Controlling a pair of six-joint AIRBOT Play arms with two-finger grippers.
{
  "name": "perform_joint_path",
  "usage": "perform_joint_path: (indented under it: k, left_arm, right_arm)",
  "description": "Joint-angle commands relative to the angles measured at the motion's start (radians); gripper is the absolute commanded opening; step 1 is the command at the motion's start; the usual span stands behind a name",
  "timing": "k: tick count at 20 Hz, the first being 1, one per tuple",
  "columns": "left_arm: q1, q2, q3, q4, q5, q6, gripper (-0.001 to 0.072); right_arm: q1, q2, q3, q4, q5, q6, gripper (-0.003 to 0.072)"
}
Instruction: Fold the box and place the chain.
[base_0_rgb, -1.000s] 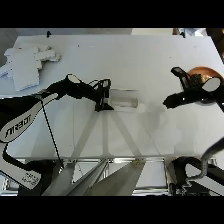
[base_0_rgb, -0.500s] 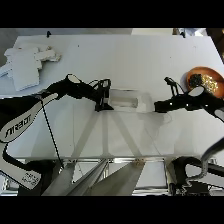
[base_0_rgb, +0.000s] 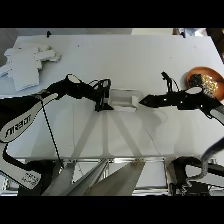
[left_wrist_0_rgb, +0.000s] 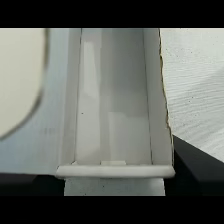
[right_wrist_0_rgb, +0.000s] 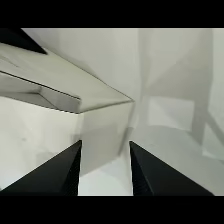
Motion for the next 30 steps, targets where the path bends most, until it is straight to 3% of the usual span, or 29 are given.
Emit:
perform_joint_path:
  k: [1, 3, 8, 14, 21, 26, 30]
  left_arm:
    - [0.000, 0.000, 0.001, 0.000, 0.000, 0.000, 0.0343]
    - [0.000, 0.000, 0.001, 0.000, 0.000, 0.000, 0.0343]
    - [0.000, 0.000, 0.001, 0.000, 0.000, 0.000, 0.0343]
    - [0.000, 0.000, 0.001, 0.000, 0.000, 0.000, 0.0343]
    - [0.000, 0.000, 0.001, 0.000, 0.000, 0.000, 0.0343]
    - [0.000, 0.000, 0.001, 0.000, 0.000, 0.000, 0.0343]
    - [0.000, 0.000, 0.001, 0.000, 0.000, 0.000, 0.0343]
  right_arm:
    - [0.022, 0.006, 0.000, 0.063, 0.015, -0.075, 0.0344]
    - [0.056, 0.006, 0.000, 0.063, -0.012, -0.090, 0.0498]
    - [0.130, 0.006, 0.000, -0.002, -0.113, -0.068, 0.0498]
    - [0.245, 0.007, 0.006, -0.163, -0.317, 0.172, 0.0498]
    - [0.371, 0.017, 0.107, -0.628, -0.357, 0.635, 0.0495]
    - [0.470, 0.017, 0.152, -1.040, -0.283, 1.036, 0.0493]
    - [0.520, 0.014, 0.205, -1.212, -0.211, 1.288, 0.0484]
